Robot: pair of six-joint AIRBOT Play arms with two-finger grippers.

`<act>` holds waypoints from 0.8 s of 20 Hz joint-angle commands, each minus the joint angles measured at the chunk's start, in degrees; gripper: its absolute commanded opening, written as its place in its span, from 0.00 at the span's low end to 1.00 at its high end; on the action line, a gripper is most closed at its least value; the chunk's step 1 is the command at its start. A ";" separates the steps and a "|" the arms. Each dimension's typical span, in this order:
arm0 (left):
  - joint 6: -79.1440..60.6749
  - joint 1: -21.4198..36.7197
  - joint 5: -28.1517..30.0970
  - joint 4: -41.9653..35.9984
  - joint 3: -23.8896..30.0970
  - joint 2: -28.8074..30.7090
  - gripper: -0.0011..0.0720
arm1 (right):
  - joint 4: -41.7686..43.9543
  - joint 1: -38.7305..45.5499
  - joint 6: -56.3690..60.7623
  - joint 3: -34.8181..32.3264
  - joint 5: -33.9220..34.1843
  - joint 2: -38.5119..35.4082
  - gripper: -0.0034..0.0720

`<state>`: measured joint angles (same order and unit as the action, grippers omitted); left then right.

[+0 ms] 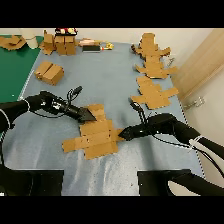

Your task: Fold the box.

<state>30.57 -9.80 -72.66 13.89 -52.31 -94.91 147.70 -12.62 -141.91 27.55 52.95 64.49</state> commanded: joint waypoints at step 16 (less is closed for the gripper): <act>-7.28 -2.43 -0.81 1.62 -1.90 1.40 0.03 | -6.25 2.58 10.86 3.04 -6.64 -0.04 0.54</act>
<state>24.32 -10.35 -72.82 14.79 -53.21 -94.52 145.60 -11.70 -138.26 28.62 48.90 64.49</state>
